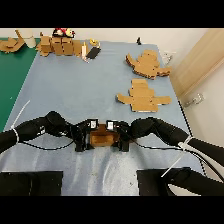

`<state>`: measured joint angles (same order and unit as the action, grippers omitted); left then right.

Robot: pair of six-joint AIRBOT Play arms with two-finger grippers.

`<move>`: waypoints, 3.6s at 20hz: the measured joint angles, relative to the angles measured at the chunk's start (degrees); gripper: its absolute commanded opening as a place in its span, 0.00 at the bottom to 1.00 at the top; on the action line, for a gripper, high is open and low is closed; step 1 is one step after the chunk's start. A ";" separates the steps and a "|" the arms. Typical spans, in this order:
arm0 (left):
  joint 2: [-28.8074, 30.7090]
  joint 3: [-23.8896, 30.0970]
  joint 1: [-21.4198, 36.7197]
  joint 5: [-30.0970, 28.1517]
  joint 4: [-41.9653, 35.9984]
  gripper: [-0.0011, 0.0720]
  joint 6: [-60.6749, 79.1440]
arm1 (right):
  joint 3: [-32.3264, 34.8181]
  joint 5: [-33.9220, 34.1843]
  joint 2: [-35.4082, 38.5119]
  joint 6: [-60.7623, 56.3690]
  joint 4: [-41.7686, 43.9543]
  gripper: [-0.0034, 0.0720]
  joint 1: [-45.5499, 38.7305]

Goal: Fold the box.

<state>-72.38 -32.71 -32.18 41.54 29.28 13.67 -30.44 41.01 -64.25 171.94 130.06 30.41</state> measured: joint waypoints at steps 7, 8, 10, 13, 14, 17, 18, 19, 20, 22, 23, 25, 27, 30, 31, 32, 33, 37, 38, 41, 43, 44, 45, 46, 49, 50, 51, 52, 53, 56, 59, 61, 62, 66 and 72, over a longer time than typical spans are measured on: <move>-0.13 -0.04 0.02 -0.11 0.37 0.74 -0.20 | 0.00 -0.11 0.00 -0.02 0.02 0.63 0.00; -0.13 -0.04 0.02 -0.11 0.42 0.74 -0.20 | 0.00 -0.11 0.00 -0.02 0.04 0.63 0.00; -0.13 -0.04 0.02 -0.09 0.44 0.74 -0.22 | 0.00 -0.11 0.00 -0.02 0.02 0.63 0.00; -0.13 -0.04 0.02 -0.07 0.46 0.74 -0.22 | 0.00 -0.11 0.00 -0.02 0.00 0.63 0.00; -0.13 -0.04 0.02 -0.07 0.46 0.74 -0.22 | 0.00 -0.11 0.00 -0.02 -0.02 0.63 0.00; -0.13 -0.04 0.02 -0.04 0.48 0.74 -0.22 | 0.00 -0.09 0.00 -0.02 -0.09 0.63 0.00; -0.13 -0.04 0.02 -0.04 0.50 0.74 -0.22 | 0.00 -0.09 0.00 -0.02 -0.11 0.63 0.00; -0.13 -0.04 0.02 -0.04 0.50 0.74 -0.22 | 0.00 -0.09 0.00 -0.02 -0.11 0.63 0.00; -0.13 -0.04 0.02 -0.02 0.50 0.74 -0.22 | 0.00 -0.09 0.00 -0.02 -0.13 0.63 0.00; -0.13 -0.04 0.02 -0.02 0.50 0.74 -0.22 | 0.00 -0.07 0.00 -0.04 -0.20 0.64 -0.04; -0.13 -0.04 0.02 -0.02 0.50 0.74 -0.22 | -0.02 -0.04 0.00 -0.02 -0.22 0.87 -0.04; -0.13 -0.04 0.02 0.00 0.52 0.74 -0.22 | -0.07 -0.07 0.04 -0.02 -0.26 1.00 -0.17; -0.13 -0.04 0.02 0.00 0.52 0.74 -0.22 | -0.11 0.26 0.28 -0.02 -0.22 1.00 -0.24; -0.13 -0.04 0.02 0.00 0.55 0.74 -0.20 | -0.11 1.86 1.18 -0.44 -0.28 1.00 -0.59; -0.13 -0.04 0.02 0.00 0.52 0.74 -0.20 | -0.11 2.69 1.64 -0.94 -0.44 1.00 -0.87; -0.13 -0.04 0.02 0.00 0.55 0.74 -0.20 | -0.11 3.56 2.23 -1.40 -0.59 1.00 -1.22; -0.13 -0.04 0.02 0.00 0.52 0.74 -0.20 | -0.11 4.57 3.02 -1.79 -0.74 1.00 -1.75; -0.13 -0.04 0.02 0.02 0.52 0.74 -0.22 | -0.09 7.06 7.21 -3.52 -1.62 0.99 -4.96; -0.13 -0.04 0.02 0.02 0.52 0.74 -0.22 | -0.09 7.06 8.44 -4.72 -2.08 0.99 -5.75; -0.13 -0.04 0.02 0.02 0.50 0.74 -0.22 | -0.09 7.80 12.72 -11.21 -5.42 0.99 -7.28; -0.13 -0.04 0.02 0.02 0.52 0.74 -0.22 | -0.09 8.74 15.56 -17.00 -8.37 0.99 -7.69; -0.13 -0.04 0.02 0.02 0.52 0.74 -0.22 | -0.09 9.53 16.94 -20.20 -9.29 0.99 -7.82; -0.15 -0.04 0.02 0.02 0.52 0.74 -0.22 | -0.09 10.29 18.08 -23.28 -9.92 0.99 -7.93; -0.13 -0.04 0.02 0.02 0.52 0.74 -0.22 | -0.09 10.93 19.17 -26.84 -10.14 0.99 -8.07; -0.13 -0.04 0.02 0.02 0.52 0.74 -0.20 | -0.09 12.52 21.59 -38.51 -8.68 0.32 -8.11; -0.13 -0.04 0.02 0.02 0.52 0.74 -0.20 | -0.09 12.98 22.08 -43.19 -7.74 0.05 -8.15; -0.13 -0.04 0.02 -0.02 0.52 0.74 -0.20 | -0.09 13.57 22.43 -47.60 -6.82 0.05 -8.15; -0.13 -0.04 0.02 -0.07 0.52 0.74 -0.20 | -0.09 14.03 22.69 -52.35 -5.95 0.05 -8.15; -0.13 -0.04 0.02 -0.09 0.52 0.74 -0.20 | -0.09 14.56 22.84 -56.48 -5.33 0.05 -8.15; -0.11 -0.11 0.02 -0.28 0.52 0.74 -0.07 | -0.09 15.74 23.08 -66.12 -4.11 0.05 -8.15; 0.17 -1.03 0.00 -1.20 1.22 0.74 0.09 | -0.09 16.20 23.12 -70.20 -3.63 0.05 -8.15; 0.63 -1.92 0.02 -1.99 1.03 0.74 0.61 | -0.09 16.39 23.12 -71.69 -3.39 0.05 -8.15; 0.85 -2.21 0.00 -1.97 1.03 0.74 1.25 | -0.09 16.46 23.12 -72.19 -3.34 0.05 -8.15; 1.31 -2.82 0.00 -3.50 0.94 0.74 2.73 | -0.09 16.22 23.12 -73.11 -3.23 0.05 -8.15; 0.83 -2.51 0.02 -4.79 0.96 0.74 3.26 | -0.09 13.68 23.12 -73.55 -3.21 0.05 -8.15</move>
<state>-71.55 -35.22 -32.16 36.75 30.24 16.93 -30.52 54.70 -41.12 98.39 126.85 22.26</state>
